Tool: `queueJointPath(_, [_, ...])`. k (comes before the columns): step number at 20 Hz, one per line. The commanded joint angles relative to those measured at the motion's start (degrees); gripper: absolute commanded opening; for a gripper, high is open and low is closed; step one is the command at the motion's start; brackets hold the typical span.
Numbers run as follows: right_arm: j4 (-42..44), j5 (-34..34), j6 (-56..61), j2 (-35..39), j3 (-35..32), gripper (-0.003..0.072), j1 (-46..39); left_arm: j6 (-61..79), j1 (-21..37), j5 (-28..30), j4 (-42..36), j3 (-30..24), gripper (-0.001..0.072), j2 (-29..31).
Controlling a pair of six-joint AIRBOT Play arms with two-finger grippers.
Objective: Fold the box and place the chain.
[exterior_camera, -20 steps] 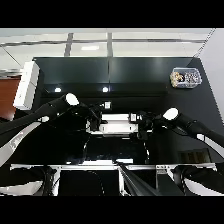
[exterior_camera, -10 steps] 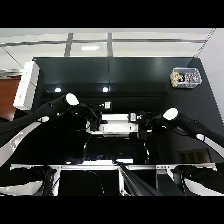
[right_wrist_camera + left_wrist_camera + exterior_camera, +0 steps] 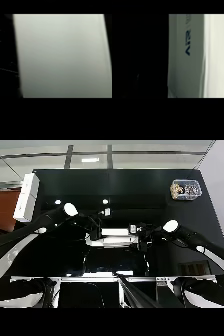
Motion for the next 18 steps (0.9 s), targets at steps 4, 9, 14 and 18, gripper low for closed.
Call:
queueJointPath(4, [0.0, 0.0, 0.0, 0.0, 0.0, 0.0474, 0.0, -24.8, 4.0, -3.9, 17.9, 1.5, 0.0696, 11.5])
queueJointPath(9, [-0.1, -0.1, 0.0, 0.0, 0.0, 0.0475, 0.3, -48.8, 4.3, -19.6, 21.9, 0.6, 0.0026, 17.4])
queueJointPath(14, [-0.1, -0.1, 0.0, 0.0, 0.0, 0.0475, 0.3, -32.9, 3.5, -12.4, -27.1, -15.5, 0.0025, 16.0])
queueJointPath(18, [-0.1, -0.1, 0.1, 0.0, 0.0, 0.0475, 0.3, -18.1, -0.2, 2.5, -35.5, -15.1, 0.0025, 14.7])
